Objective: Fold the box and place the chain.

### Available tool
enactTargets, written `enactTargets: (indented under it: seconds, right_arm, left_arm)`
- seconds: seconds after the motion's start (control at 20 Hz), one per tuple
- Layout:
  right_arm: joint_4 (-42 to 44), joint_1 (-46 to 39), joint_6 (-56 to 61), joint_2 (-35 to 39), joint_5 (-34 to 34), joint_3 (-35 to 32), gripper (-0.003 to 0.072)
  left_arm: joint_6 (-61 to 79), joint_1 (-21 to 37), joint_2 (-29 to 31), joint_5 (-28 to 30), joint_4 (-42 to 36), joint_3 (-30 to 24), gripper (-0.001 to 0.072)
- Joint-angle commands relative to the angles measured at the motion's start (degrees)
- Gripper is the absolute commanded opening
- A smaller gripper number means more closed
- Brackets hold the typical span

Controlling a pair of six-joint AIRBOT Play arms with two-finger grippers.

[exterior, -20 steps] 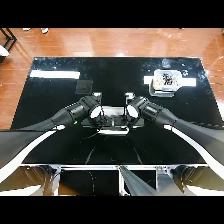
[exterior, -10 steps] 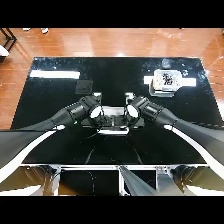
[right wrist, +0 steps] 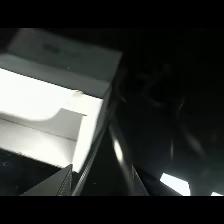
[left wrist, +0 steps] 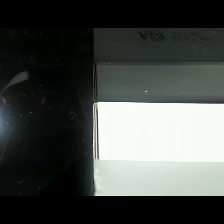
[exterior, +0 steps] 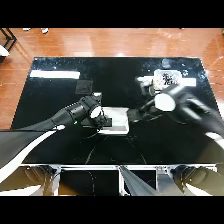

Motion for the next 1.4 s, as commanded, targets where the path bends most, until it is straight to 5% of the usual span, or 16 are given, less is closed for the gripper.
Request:
enactTargets:
  seconds: [0.0, 0.2, 0.25, 0.3, 0.45, 0.7, 0.85, 1.35]
  right_arm:
    - [-6.14, -6.93, -3.37, 8.15, 1.6, 0.04, 0.0439]
    - [-12.92, -19.39, -3.74, 7.72, -7.8, -0.15, 0.0442]
    - [-11.85, -22.49, -6.58, 7.06, -12.87, -0.13, 0.0613]
    - [-9.18, -25.16, -9.16, 5.97, -16.85, 0.15, 0.0671]
    - [-3.28, -31.04, -11.08, -2.8, -18.86, 6.05, 0.0639]
    - [-2.56, -34.25, -11.02, -24.7, -11.45, 25.73, 0.064]
    - [0.24, -34.47, -11.04, -34.36, -8.33, 33.55, 0.0527]
    - [1.97, -34.53, -11.28, -42.07, -9.2, 36.15, 0.0526]
  left_arm:
    - [-0.04, 0.0, -0.02, 0.07, -0.04, 0.0, 0.0017]
    - [-0.02, 0.0, -0.02, 0.07, -0.02, 0.0, 0.0017]
    - [-0.04, 0.0, -0.02, 0.09, 0.0, 0.0, 0.0017]
    - [-0.04, 0.0, -0.02, 0.2, 0.0, 0.0, 0.0017]
    - [-0.04, 0.0, -0.02, 0.31, 0.0, 0.0, 0.0017]
    - [-0.04, 0.0, -0.02, 0.28, -0.02, 0.0, 0.0017]
    - [-0.04, 0.0, -0.02, 0.28, -0.02, 0.0, 0.0017]
    - [-0.04, 0.11, -0.02, 0.5, 0.04, 0.0, 0.0017]
